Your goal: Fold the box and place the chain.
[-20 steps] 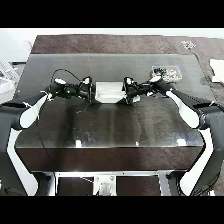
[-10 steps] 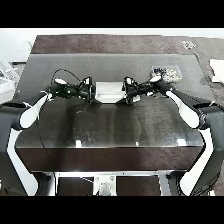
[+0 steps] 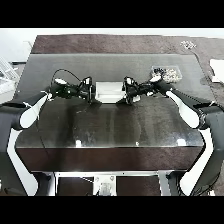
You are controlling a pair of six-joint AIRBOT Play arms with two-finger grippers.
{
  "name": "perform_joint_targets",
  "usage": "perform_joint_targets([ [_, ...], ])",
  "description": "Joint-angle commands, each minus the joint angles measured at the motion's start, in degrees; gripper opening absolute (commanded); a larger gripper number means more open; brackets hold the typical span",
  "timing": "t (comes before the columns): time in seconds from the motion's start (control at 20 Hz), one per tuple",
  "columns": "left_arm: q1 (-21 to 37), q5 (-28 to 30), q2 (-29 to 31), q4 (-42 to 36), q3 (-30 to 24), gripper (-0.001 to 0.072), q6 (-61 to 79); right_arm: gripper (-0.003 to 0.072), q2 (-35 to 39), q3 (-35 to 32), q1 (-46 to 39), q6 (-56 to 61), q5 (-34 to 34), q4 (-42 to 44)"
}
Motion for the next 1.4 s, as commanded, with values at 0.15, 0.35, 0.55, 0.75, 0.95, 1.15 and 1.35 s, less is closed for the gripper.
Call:
perform_joint_targets([
  [0.15, 0.1, 0.1, 0.0, 0.0, 0.0, 0.0528, 0.0, 0.0582, 0.0, 0.0, 0.0, 0.0, 0.1, 0.0],
  [0.35, 0.1, 0.1, 0.0, 0.0, 0.0, 0.0528, 0.0, 0.0582, 0.0, 0.0, 0.0, 0.0, 0.1, 0.0],
  [0.55, 0.1, 0.1, 0.0, 0.0, 0.0, 0.0528, 0.1, 0.0582, 0.0, 0.0, 0.0, 0.0, 0.1, 0.0],
  [0.75, 0.1, 0.1, 0.0, 0.0, 0.0, 0.0528, 0.0, 0.0582, 0.0, 0.0, 0.1, 0.0, 0.1, 0.2],
  [0.95, 0.1, 0.1, 0.0, 0.0, 0.0, 0.0528, 0.0, 0.0593, 0.0, 0.0, 0.0, 0.2, 0.1, 0.2],
  [1.15, 0.1, 0.1, 0.0, 0.0, 0.0, 0.0528, 0.1, 0.072, 1.0, 0.2, -1.2, 0.4, 1.1, -2.4],
  [1.35, 0.1, 0.1, 0.0, 0.0, 0.0, 0.0528, 0.0, 0.072, 4.2, 0.2, -4.8, 6.4, 2.7, -6.6],
])
